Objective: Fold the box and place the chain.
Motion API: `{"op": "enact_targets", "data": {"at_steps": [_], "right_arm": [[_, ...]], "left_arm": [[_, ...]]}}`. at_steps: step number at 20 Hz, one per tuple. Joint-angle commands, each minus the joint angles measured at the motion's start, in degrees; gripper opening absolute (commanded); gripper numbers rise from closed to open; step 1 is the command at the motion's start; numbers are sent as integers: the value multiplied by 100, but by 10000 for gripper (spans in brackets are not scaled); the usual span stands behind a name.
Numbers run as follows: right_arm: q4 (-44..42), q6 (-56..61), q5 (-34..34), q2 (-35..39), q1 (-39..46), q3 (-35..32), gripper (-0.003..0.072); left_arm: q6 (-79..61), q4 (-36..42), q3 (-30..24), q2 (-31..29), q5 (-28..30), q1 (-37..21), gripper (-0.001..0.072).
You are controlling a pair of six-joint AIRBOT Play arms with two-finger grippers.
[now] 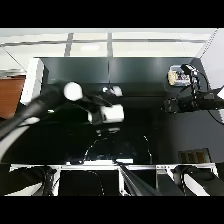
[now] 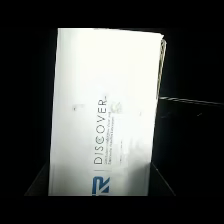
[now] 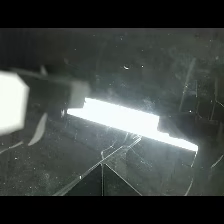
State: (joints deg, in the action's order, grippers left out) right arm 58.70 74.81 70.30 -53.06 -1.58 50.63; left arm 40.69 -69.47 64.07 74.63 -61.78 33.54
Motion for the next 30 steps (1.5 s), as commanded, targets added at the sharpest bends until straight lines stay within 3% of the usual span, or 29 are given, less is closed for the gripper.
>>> {"op": "enact_targets", "data": {"at_steps": [1,3,5,8,12,16,18,25,26,27,30], "right_arm": [[2,0,-7,4,2,7,12],[4,-2,-7,4,2,7,12],[2,-2,-24,4,2,7,12],[0,-2,-140,4,2,7,12],[2,-2,-299,2,2,4,12],[2,0,-420,2,2,4,12],[2,0,-450,2,2,4,12],[-17,2,-448,2,2,4,12],[-17,2,-446,2,2,7,12],[-17,2,-448,2,2,4,12],[-20,2,-452,2,2,4,12]], "left_arm": [[2103,-1303,-9,-949,-964,-1130,399],[2924,-1941,-94,-1259,-1440,-2186,399],[3386,-2044,-404,-1388,-1506,-3412,398],[3713,-1587,-1244,-1377,-1067,-5121,398],[3434,-1547,-1832,-1375,-151,-6345,399],[2938,-1244,-1825,-1272,643,-6489,400],[2210,-841,-1814,-1060,734,-6424,399],[2151,-881,-1097,-262,1054,-6365,410],[2151,-848,-970,-238,1051,-6349,509],[2155,-848,-817,-243,1056,-6308,720],[2181,-702,-116,-247,748,-6196,714]]}}
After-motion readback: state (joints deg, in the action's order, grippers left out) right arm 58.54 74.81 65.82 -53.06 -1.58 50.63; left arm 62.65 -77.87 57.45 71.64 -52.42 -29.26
